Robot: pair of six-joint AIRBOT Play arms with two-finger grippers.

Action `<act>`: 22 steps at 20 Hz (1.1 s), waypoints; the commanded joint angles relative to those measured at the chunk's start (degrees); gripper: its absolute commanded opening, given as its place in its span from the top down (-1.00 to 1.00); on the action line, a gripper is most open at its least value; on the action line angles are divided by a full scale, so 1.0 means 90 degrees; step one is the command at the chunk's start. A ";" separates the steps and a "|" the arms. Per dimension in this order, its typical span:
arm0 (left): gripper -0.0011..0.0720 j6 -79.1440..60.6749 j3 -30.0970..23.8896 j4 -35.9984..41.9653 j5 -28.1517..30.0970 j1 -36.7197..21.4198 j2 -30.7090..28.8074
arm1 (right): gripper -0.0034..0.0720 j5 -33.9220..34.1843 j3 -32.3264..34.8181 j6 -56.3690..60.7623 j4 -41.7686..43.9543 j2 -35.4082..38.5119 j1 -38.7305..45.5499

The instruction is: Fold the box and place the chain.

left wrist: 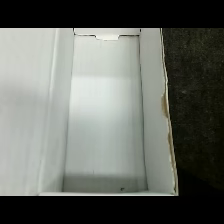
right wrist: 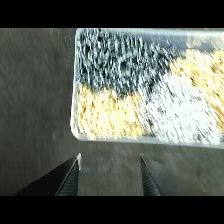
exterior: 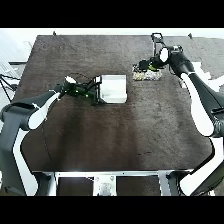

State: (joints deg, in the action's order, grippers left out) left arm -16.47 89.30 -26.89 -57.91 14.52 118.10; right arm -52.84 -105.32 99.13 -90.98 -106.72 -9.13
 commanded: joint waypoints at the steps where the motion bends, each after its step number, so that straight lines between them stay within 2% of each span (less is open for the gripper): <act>1: 0.01 -0.0002 0.0002 0.0000 0.0002 0.0002 0.0000 | -0.23 0.0542 -0.0121 -0.0471 0.0719 -0.0459 0.0262; 6: 0.01 -0.0002 0.0002 0.0000 0.0000 0.0002 0.0000 | -0.23 0.0364 -0.0707 -0.0755 0.1117 -0.1078 0.0262; 11: 0.01 -0.0002 0.0002 0.0000 0.0002 0.0002 0.0000 | -0.19 -0.0022 -0.0721 -0.0731 0.1115 -0.1217 0.0257; 17: 0.01 -0.0002 0.0002 0.0000 0.0002 0.0002 0.0000 | -0.03 -0.0520 -0.0896 -0.0712 0.1277 -0.1372 0.0189; 19: 0.01 -0.0002 0.0002 0.0000 0.0002 0.0002 0.0000 | 0.33 -0.0597 -0.0899 -0.0719 0.1275 -0.1389 0.0177; 20: 0.01 -0.0002 0.0002 0.0000 0.0002 0.0002 0.0000 | 0.75 -0.0593 -0.0899 -0.0797 0.1270 -0.1404 0.0177; 21: 0.01 -0.0002 0.0002 0.0000 0.0002 0.0002 0.0000 | 0.87 -0.0573 -0.0899 -0.0833 0.1260 -0.1409 0.0177; 22: 0.01 -0.0002 0.0002 0.0000 0.0000 0.0002 0.0000 | 0.88 -0.0559 -0.0906 -0.0925 0.1173 -0.1409 0.0177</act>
State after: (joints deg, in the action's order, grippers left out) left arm -16.47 89.30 -26.87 -57.89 14.52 118.10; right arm -57.06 -113.30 92.20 -79.64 -119.17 -7.44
